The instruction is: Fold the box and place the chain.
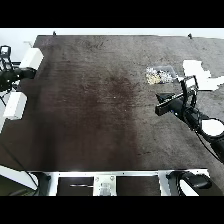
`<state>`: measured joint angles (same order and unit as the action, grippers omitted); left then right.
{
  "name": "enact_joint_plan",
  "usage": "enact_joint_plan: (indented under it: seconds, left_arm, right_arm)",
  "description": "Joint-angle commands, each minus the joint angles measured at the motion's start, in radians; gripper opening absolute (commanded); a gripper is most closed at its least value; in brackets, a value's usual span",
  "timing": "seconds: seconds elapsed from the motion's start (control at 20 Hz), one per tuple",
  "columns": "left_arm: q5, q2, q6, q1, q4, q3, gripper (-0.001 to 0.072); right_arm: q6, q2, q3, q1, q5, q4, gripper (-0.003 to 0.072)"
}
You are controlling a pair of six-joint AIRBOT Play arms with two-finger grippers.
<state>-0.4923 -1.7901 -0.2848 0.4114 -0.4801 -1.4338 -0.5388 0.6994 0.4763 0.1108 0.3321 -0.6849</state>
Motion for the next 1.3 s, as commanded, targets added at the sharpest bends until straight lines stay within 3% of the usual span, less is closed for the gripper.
enact_joint_plan:
  seconds: [0.0,0.3,0.55,0.75,0.9,0.95,1.0,1.05,1.1,1.25]
  left_arm:
    - [0.003,-0.085,-0.037,0.011,-0.053,-0.079,0.0013]
    - [0.035,-0.174,-0.261,0.029,-0.280,-0.189,0.0014]
    - [0.001,-0.211,-0.256,0.095,-0.282,-0.188,0.0014]
    - [-0.042,-0.227,-0.151,0.097,-0.241,-0.193,0.0015]
    - [-0.021,-0.227,-0.151,0.098,-0.219,-0.193,0.0018]
    - [-0.026,-0.227,-0.151,0.098,-0.219,-0.193,0.0060]
    - [-0.029,-0.227,-0.151,0.097,-0.215,-0.193,0.0449]
    - [-0.027,-0.227,-0.151,0.098,-0.214,-0.193,0.0680]
    - [-0.027,-0.225,-0.151,0.098,-0.216,-0.193,0.0720]
    - [-0.035,-0.215,-0.151,0.098,-0.216,-0.193,0.0720]
  right_arm:
    - [0.000,0.001,0.000,0.000,-0.004,0.000,0.0009]
    - [0.000,0.002,-0.001,0.000,-0.030,0.001,0.0010]
    - [-0.001,0.014,-0.001,0.000,-0.041,0.001,0.0010]
    - [-0.001,0.021,0.000,0.000,-0.066,0.004,0.0010]
    - [-0.001,0.021,0.000,0.000,-0.097,0.003,0.0009]
    - [-0.001,0.021,0.000,0.000,-0.100,0.003,0.0009]
    - [-0.001,0.021,0.000,0.000,-0.100,0.003,0.0010]
    - [-0.001,0.021,0.000,0.000,-0.100,0.003,0.0010]
    - [0.000,0.021,0.000,0.000,-0.100,0.003,0.0010]
    - [-0.001,0.021,0.000,0.000,-0.100,0.003,0.0013]
